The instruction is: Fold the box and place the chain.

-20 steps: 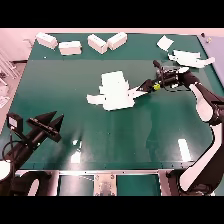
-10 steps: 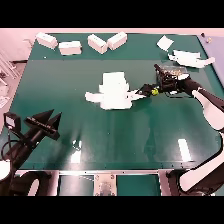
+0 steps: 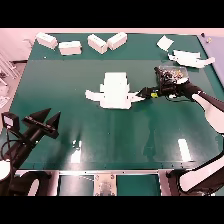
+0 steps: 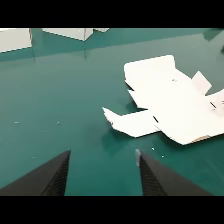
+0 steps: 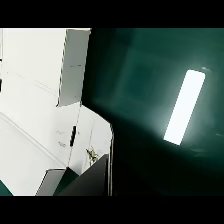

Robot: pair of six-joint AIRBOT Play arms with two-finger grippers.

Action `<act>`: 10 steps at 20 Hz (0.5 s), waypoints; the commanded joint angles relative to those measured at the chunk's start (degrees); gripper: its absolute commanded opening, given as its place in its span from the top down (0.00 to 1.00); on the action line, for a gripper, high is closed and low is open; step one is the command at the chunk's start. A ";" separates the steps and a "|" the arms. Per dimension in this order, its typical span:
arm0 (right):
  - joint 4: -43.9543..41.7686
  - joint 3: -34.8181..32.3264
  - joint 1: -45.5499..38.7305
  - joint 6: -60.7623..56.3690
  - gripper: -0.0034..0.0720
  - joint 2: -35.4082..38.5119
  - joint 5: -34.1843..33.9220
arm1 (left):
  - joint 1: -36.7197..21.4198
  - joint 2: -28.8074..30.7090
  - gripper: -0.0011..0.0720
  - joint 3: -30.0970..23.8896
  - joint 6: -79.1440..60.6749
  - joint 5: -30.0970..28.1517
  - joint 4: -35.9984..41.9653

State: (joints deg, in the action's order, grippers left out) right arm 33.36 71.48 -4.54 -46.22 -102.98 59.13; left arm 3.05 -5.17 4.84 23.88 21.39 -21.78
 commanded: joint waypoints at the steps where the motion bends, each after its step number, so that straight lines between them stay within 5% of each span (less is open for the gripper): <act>1: 0.28 -0.17 0.04 0.22 0.95 0.09 -0.42 | 0.00 -0.31 0.28 0.02 -0.37 -0.87 -0.22; 6: 0.28 -0.17 0.11 0.20 0.95 0.09 -0.33 | 0.00 -1.05 0.29 0.07 -0.33 -2.19 -0.20; 10: 0.28 -0.17 0.13 0.24 0.95 0.09 -0.24 | 0.00 -9.84 0.29 4.04 -0.39 -1.57 -0.26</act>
